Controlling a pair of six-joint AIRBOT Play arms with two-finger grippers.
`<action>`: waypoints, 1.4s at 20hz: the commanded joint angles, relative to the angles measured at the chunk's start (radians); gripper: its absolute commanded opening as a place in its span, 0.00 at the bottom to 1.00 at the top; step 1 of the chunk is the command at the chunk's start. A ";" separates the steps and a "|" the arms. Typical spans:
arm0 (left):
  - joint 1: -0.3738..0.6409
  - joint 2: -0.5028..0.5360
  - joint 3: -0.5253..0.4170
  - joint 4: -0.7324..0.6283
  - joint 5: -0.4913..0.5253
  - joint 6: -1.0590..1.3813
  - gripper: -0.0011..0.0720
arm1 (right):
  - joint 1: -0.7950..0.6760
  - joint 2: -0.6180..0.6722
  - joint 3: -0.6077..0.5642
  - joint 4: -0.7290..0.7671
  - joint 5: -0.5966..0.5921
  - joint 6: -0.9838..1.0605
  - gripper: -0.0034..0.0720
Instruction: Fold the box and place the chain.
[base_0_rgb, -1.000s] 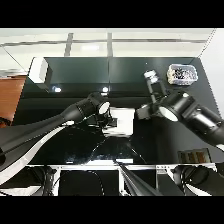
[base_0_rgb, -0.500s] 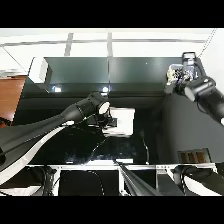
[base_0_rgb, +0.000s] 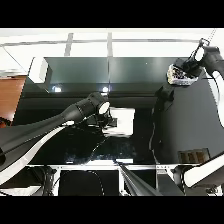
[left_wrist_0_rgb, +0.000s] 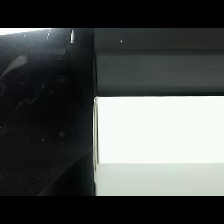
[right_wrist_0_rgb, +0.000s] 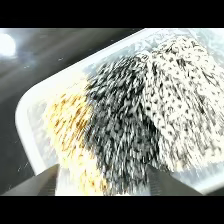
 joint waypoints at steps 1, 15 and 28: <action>0.001 0.000 0.001 0.000 0.001 0.000 0.05 | -0.028 -0.151 0.167 0.038 0.091 -0.018 0.80; 0.001 0.000 0.001 -0.001 0.001 0.000 0.05 | -0.054 -0.068 0.227 0.030 0.111 -0.168 0.07; 0.000 0.000 0.001 -0.004 0.002 0.000 0.05 | -0.010 0.579 0.238 0.252 0.205 -0.525 0.06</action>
